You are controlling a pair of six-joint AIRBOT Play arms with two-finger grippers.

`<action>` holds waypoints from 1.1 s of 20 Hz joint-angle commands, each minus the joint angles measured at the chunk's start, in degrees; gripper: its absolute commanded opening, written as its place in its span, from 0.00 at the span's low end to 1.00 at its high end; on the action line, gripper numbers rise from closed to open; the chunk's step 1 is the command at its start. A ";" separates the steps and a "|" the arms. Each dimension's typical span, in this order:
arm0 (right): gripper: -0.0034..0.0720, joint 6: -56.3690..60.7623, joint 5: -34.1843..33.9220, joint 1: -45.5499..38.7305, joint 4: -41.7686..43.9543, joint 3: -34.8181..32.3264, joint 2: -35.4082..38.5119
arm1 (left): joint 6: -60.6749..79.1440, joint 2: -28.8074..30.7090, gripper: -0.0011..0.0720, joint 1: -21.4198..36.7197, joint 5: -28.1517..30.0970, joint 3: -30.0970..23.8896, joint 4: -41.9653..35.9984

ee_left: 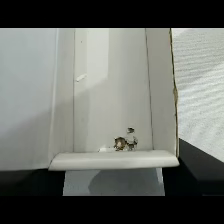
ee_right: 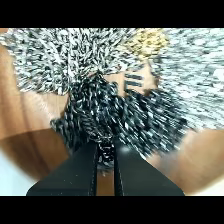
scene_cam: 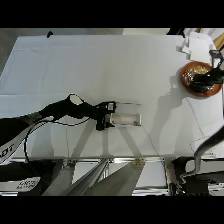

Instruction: Fold the box and place the chain.

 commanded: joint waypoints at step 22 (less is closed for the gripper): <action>0.06 -14.10 40.44 13.14 40.17 -0.02 43.50 | 0.02 0.00 0.49 0.02 0.02 0.04 0.02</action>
